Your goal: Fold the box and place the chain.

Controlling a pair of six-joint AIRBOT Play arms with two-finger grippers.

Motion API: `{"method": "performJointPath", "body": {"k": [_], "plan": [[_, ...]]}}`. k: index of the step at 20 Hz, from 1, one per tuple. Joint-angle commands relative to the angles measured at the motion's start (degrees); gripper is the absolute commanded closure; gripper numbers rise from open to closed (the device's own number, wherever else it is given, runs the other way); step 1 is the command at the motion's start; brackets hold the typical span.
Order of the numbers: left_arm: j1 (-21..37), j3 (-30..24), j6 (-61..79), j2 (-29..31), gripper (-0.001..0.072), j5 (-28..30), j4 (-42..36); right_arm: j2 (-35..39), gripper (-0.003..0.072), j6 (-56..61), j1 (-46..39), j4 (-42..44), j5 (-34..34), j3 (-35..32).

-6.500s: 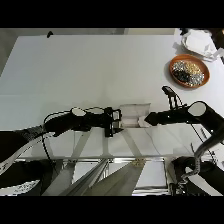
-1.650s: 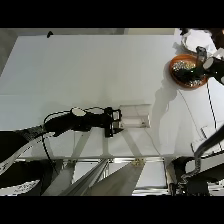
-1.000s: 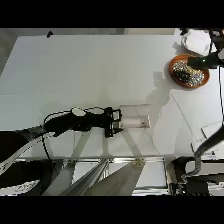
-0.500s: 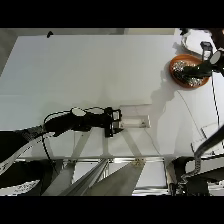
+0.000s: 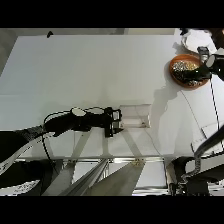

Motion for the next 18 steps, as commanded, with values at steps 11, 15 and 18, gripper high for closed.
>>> {"method": "performJointPath", "body": {"k": [11,15,18], "plan": [[-0.02,0.02,0.0,-0.02,0.0435,0.02,0.02,5.35,0.0668,-1.99,0.0,1.01,1.29,0.04],[-0.02,0.02,0.0,-0.02,0.0435,0.02,0.02,11.41,0.0668,-1.99,0.0,1.09,3.74,0.04],[-0.02,0.02,0.0,-0.02,0.0435,0.02,0.04,16.63,0.0668,-5.22,0.0,2.23,10.23,0.04]]}}
